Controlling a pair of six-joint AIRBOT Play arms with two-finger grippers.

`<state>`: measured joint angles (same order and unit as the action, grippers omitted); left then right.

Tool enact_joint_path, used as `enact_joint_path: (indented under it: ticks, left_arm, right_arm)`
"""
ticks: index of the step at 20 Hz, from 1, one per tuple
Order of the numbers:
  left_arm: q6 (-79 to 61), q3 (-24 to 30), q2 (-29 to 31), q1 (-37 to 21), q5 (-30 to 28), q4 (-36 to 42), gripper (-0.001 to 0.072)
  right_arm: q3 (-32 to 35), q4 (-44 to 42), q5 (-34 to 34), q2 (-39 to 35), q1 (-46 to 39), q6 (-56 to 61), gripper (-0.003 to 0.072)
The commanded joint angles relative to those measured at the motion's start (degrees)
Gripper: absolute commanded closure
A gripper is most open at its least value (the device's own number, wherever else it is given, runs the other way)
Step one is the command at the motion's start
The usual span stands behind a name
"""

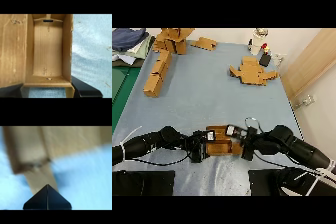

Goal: Fold the box.

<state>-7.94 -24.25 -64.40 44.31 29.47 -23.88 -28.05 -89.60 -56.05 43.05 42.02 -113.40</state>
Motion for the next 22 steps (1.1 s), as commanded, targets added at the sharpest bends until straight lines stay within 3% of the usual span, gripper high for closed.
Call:
enact_joint_path:
  ticks: [1, 5, 8, 12, 15, 22]
  left_arm:
    - [-0.2, 0.0, 0.0, 0.0, 0.0, -0.1, 0.0188]
    - [-0.2, 0.0, 0.0, 0.0, 0.0, -0.1, 0.0188]
    - [-0.2, 0.0, 0.0, 0.0, 0.0, -0.1, 0.0188]
    - [-0.2, 0.0, 0.0, 0.0, 0.0, -0.1, 0.0188]
    - [-0.2, 0.0, 0.0, 0.0, 0.0, -0.1, 0.0188]
    - [-0.2, 0.0, 0.0, 0.0, 0.0, -0.1, 0.0189]
  right_arm:
    - [-2.1, 16.7, -12.1, -3.4, -2.7, 30.2, 0.0683]
    - [-1.6, 14.7, -15.4, -2.0, -14.9, 41.8, 0.0683]
    - [0.7, 2.9, -11.0, 0.6, -22.2, 40.4, 0.0683]
    - [4.0, -15.7, -1.2, 4.3, -22.5, 33.4, 0.0682]
    - [4.2, -21.0, 0.9, 6.0, -20.2, 31.0, 0.0682]
    - [3.5, -26.4, -0.7, 2.1, -16.2, 31.0, 0.0682]
